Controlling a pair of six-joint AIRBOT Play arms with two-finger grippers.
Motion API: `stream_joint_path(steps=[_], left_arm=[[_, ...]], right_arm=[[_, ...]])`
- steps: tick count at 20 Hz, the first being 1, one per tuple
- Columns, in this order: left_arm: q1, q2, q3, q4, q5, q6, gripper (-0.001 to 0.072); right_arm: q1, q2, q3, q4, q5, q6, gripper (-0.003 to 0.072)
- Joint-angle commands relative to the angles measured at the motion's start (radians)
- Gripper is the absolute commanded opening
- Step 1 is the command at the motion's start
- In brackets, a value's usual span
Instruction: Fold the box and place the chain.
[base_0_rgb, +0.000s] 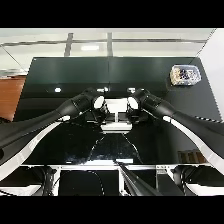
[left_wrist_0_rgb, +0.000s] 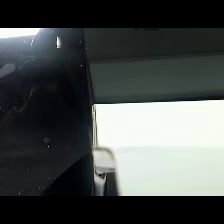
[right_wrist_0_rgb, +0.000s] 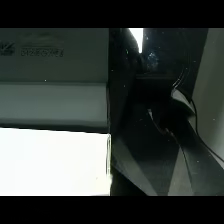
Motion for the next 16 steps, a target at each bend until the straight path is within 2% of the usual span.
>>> stream_joint_path(steps=[1, 2, 3, 4, 5, 6, 9, 10, 11, 12, 16], left_arm=[[0.001, 0.001, 0.001, 0.001, 0.001, 0.0, 0.0026], [0.001, 0.001, 0.001, 0.001, 0.001, 0.0, 0.0026], [0.001, 0.001, 0.001, 0.002, 0.001, 0.0, 0.0026], [0.001, 0.001, 0.001, 0.002, 0.001, 0.0, 0.0025], [0.001, 0.001, 0.001, 0.001, 0.001, 0.0, 0.0026], [0.001, 0.001, 0.001, 0.002, 0.001, 0.0, 0.0026], [0.001, 0.001, 0.001, 0.002, 0.001, 0.0, 0.0026], [0.001, 0.001, 0.001, 0.002, 0.002, 0.0, 0.0026], [0.001, 0.001, 0.001, 0.002, 0.002, 0.0, 0.0025], [0.001, 0.001, 0.001, 0.002, 0.001, 0.0, 0.0026], [0.001, 0.001, 0.001, 0.002, 0.002, 0.0, 0.0026]], right_arm=[[0.0, 0.001, 0.001, 0.0, -0.001, 0.01, 0.0219], [0.0, 0.001, 0.001, 0.0, 0.0, 0.01, 0.0275], [0.001, 0.001, 0.001, 0.0, 0.0, 0.01, 0.0249], [0.001, 0.001, 0.001, 0.0, 0.0, 0.01, 0.0116], [0.0, 0.001, 0.001, 0.0, -0.002, 0.01, 0.0114], [0.001, 0.001, 0.001, 0.0, -0.003, 0.008, 0.0013], [0.0, 0.002, 0.001, 0.0, -0.005, 0.009, 0.0018], [0.0, 0.004, 0.002, 0.0, -0.004, 0.008, 0.0126], [0.0, 0.01, 0.002, 0.0, -0.002, 0.008, 0.0301], [-0.002, 0.024, 0.002, 0.0, 0.0, -0.005, 0.0324], [-0.016, 0.182, 0.002, -0.024, 0.053, -0.108, 0.0316]])
